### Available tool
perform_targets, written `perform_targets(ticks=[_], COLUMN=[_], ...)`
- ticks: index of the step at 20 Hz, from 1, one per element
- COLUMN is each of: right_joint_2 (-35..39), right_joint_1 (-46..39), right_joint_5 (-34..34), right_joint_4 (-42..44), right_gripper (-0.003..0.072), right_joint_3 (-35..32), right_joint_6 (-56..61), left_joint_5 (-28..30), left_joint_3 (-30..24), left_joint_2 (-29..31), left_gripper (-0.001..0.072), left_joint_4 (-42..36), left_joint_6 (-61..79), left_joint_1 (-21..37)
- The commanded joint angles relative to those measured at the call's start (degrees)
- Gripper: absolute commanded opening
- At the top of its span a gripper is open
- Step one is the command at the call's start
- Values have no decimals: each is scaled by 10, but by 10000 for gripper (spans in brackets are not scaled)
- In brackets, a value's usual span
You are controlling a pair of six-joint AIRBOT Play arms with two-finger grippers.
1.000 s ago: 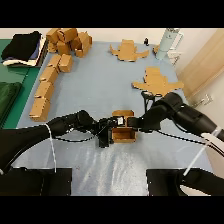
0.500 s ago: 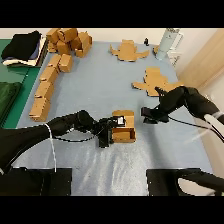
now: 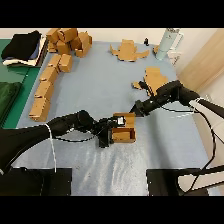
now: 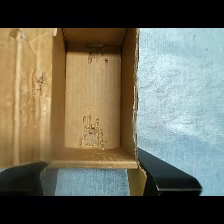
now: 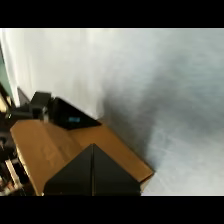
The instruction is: Fold the box.
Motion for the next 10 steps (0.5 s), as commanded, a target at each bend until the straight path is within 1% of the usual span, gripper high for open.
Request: perform_targets(ticks=[1, 5, 10], right_joint_2=[47, 167, 272], right_joint_1=[50, 139, 240], right_joint_5=[11, 115, 226], right_joint_4=[-50, -149, -242], right_gripper=[3, 3, 3], right_joint_3=[-21, -88, -167], right_joint_6=[-53, -51, -42], left_joint_5=[0, 0, 0], left_joint_3=[0, 0, 0], left_joint_2=[0, 0, 0], left_gripper=[525, 525, 525], left_joint_4=[0, 0, 0], left_joint_6=[0, 0, 0], left_joint_1=[1, 1, 1])
